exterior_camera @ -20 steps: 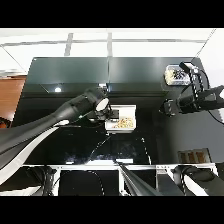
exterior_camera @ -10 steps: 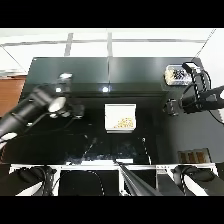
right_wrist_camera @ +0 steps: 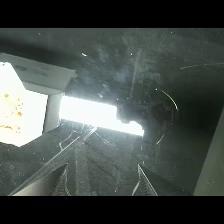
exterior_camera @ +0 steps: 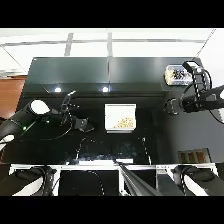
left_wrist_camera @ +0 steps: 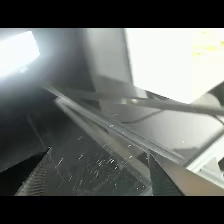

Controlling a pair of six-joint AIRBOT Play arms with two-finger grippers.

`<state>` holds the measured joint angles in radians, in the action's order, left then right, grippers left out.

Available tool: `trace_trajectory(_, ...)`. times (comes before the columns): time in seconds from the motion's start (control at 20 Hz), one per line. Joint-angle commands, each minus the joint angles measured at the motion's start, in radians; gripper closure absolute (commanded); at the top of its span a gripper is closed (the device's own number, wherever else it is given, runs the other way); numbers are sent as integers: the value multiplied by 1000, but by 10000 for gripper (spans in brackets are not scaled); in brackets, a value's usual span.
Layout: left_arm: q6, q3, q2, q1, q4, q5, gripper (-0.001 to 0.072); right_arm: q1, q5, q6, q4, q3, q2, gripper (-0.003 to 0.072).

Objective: Fold the box and place the chain.

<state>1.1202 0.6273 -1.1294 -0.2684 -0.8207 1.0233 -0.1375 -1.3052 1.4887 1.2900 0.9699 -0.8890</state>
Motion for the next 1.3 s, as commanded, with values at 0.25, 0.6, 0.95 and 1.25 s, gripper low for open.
trace_trajectory(0.25, -992, -14, -79, -67, 123, -63, -8, 0, 34, 34, 1, 0, -1, 217)
trace_trajectory(0.6, -1244, 37, -133, -152, 124, -173, 0, 0, 47, 34, -3, 0, -1, 218)
trace_trajectory(0.95, -1234, 83, -242, -171, 168, -208, -6, 0, 64, 34, -8, -1, -1, 217)
trace_trajectory(1.25, -1177, 83, -254, -179, 204, -235, -5, 0, 80, 34, -63, -27, -1, 217)
